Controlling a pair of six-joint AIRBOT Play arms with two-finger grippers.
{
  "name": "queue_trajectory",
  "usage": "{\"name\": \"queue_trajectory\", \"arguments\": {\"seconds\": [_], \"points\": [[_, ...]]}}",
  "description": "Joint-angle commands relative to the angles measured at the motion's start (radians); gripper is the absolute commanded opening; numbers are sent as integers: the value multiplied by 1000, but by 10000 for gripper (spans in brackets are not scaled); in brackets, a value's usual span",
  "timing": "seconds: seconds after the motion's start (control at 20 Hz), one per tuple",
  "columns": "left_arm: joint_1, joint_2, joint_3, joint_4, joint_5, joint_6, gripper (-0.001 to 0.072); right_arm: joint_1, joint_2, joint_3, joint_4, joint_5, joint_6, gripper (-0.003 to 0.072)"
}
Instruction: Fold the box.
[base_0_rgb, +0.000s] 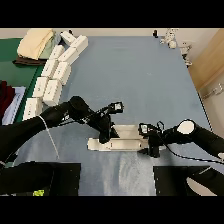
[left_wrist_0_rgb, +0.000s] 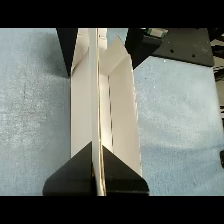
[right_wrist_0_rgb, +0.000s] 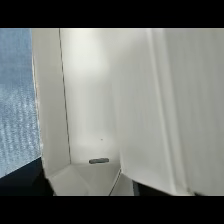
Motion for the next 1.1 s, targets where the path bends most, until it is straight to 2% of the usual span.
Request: {"name": "queue_trajectory", "arguments": {"seconds": [0.0, 0.25, 0.4, 0.45, 1.05], "points": [[1, 0, 0, 0, 1, 0, 12, 0, -1, -3, 27, -12, -52, 687], [1, 0, 0, 0, 1, 0, 12, 2, -44, -3, 27, -14, -66, 675], [1, 0, 0, 0, 1, 0, 11, 2, -43, -4, 16, -8, -65, 538], [1, 0, 0, 0, 1, 0, 12, 1, -44, -6, 11, -10, -65, 517], [1, 0, 0, 0, 1, 0, 12, 1, -35, -7, 29, -32, -65, 526]]}}
